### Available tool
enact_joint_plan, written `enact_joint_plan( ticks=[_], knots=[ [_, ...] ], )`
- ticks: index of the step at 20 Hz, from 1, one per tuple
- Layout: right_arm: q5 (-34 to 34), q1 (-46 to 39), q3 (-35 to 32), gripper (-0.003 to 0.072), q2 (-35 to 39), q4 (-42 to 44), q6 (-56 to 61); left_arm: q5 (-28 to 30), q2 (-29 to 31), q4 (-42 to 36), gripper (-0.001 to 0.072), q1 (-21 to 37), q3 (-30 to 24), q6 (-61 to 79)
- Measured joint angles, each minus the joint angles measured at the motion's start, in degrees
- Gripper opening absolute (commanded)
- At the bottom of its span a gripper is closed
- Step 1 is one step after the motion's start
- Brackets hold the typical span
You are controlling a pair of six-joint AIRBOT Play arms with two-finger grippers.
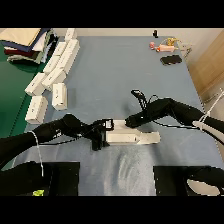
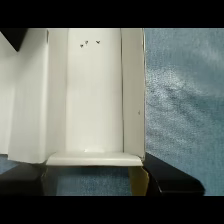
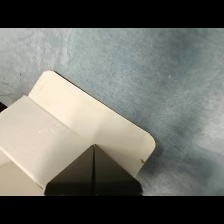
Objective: Fold the box.
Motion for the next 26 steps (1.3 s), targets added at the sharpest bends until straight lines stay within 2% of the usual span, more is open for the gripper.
enact_joint_plan(
  ticks=[6,15,16,17,18,20,21,22,26],
  knots=[
    [-6.6,0.0,1.2,0.0001,4.3,-0.8,-1.6,0.0,0.0,0.0,0.0527,0.0,0.0,0.1],
    [-13.8,0.0,-0.2,0.0002,26.2,-10.8,-1.1,0.2,0.0,-0.1,0.0527,0.0,0.0,-0.1],
    [-15.2,0.0,-1.5,0.0035,28.4,-11.5,-3.2,0.2,0.0,-0.1,0.0526,0.0,0.0,-0.1],
    [-16.8,0.0,-3.2,0.0301,30.4,-12.1,-5.9,0.2,0.0,-0.1,0.0526,0.0,0.0,-0.1],
    [-18.1,0.0,-4.8,0.0473,31.8,-12.9,-8.7,0.2,0.0,-0.1,0.0527,0.0,0.0,-0.1],
    [-19.3,0.0,-8.2,0.0493,33.5,-15.5,-14.9,0.2,0.0,0.0,0.0527,0.0,0.0,-0.1],
    [-19.2,0.0,-9.8,0.0572,33.9,-16.6,-18.2,0.2,0.0,0.0,0.0526,0.0,0.0,-0.1],
    [-18.6,0.1,-11.1,0.0603,34.0,-17.6,-21.4,0.2,0.0,0.0,0.0527,0.0,0.0,-0.1],
    [-13.0,0.2,-14.0,0.0603,31.3,-20.4,-33.6,0.2,0.0,0.0,0.0527,0.0,0.0,-0.1]
  ],
)
